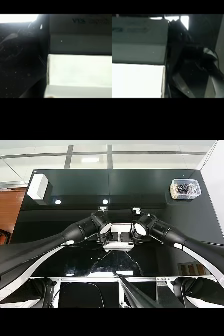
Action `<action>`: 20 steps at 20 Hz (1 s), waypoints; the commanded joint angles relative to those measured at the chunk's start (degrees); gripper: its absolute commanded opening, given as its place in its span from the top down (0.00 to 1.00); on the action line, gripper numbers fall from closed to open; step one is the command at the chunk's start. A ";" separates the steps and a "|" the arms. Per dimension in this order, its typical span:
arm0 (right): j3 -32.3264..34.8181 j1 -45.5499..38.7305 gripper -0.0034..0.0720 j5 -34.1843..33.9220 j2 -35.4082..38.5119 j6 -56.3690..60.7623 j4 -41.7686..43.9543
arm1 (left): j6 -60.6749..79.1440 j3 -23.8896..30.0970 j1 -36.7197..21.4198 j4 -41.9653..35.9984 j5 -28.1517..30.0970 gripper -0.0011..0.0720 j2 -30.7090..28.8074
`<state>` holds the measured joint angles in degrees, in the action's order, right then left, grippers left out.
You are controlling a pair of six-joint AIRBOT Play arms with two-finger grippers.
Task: Fold the box and place the chain.
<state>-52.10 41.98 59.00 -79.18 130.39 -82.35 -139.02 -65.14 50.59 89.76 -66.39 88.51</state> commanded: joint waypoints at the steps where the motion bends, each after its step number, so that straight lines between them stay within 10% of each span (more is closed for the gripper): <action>1: -0.04 0.07 0.87 -0.48 -0.02 0.33 0.79 | -0.07 0.02 -0.04 0.22 0.11 0.95 0.00; 6: -0.04 0.09 0.93 0.20 0.04 -0.13 0.50 | -0.07 0.02 -0.04 0.24 0.15 0.95 0.00; 9: -0.04 0.07 0.53 0.13 0.90 -0.76 0.61 | -0.07 0.02 -0.04 0.22 0.09 0.95 0.00; 15: -3.34 -0.74 0.56 8.50 10.67 -11.37 -0.98 | -0.07 0.02 -0.04 0.22 -0.09 0.95 0.00; 20: -6.38 -5.88 0.56 13.92 25.68 -18.60 -18.03 | -0.04 0.02 -0.02 0.20 0.11 0.95 0.00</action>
<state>-57.25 38.72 69.47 -60.77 116.60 -89.69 -139.11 -65.14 50.54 90.00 -66.41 88.51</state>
